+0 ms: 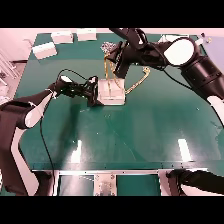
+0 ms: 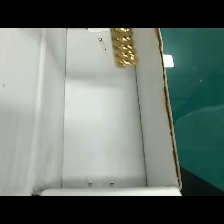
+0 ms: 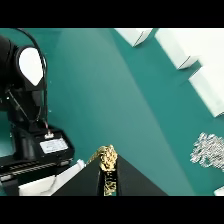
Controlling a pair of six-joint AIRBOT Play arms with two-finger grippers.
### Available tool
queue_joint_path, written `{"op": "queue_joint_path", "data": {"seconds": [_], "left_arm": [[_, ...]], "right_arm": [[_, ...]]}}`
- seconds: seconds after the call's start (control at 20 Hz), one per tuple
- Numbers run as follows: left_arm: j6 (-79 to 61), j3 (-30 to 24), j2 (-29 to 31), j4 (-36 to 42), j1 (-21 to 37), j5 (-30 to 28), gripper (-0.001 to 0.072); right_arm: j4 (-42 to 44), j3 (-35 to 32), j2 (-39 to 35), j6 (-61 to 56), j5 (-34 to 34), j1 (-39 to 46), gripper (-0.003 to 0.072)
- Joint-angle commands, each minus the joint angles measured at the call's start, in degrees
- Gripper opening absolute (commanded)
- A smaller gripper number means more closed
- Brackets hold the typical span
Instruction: Fold the box and place the chain.
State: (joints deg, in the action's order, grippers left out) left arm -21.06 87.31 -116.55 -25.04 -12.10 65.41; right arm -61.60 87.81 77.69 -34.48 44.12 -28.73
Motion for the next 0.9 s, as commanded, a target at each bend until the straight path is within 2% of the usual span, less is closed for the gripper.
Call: {"op": "queue_joint_path", "data": {"seconds": [0.0,0.3,0.55,0.6,0.65,0.7,0.85], "left_arm": [[0.0,0.0,0.0,0.0,0.1,0.0,0.0630],[0.0,0.0,0.0,0.0,0.1,0.0,0.0630],[0.0,0.0,0.0,0.0,0.1,0.0,0.0630],[0.0,0.0,0.0,0.0,0.1,0.0,0.0630],[0.0,0.0,0.0,0.0,0.1,0.0,0.0630],[0.0,0.0,0.0,0.0,0.1,0.0,0.0630],[0.0,0.0,0.0,0.0,0.1,0.0,0.0630]], "right_arm": [[-0.5,-1.6,2.2,-4.4,0.9,-0.2,0.0006],[-0.4,-10.6,5.8,-4.5,0.3,-0.1,0.0006],[-0.9,-11.8,12.7,-3.9,-5.2,1.1,0.0006],[-1.4,-11.8,13.5,-3.8,-5.4,1.5,0.0028],[-3.2,-11.9,13.7,-3.5,-5.0,2.0,0.0281],[-4.6,-11.8,13.5,-3.5,-4.9,2.8,0.0583],[-5.7,-11.8,11.0,-3.4,-3.2,6.6,0.0600]]}}
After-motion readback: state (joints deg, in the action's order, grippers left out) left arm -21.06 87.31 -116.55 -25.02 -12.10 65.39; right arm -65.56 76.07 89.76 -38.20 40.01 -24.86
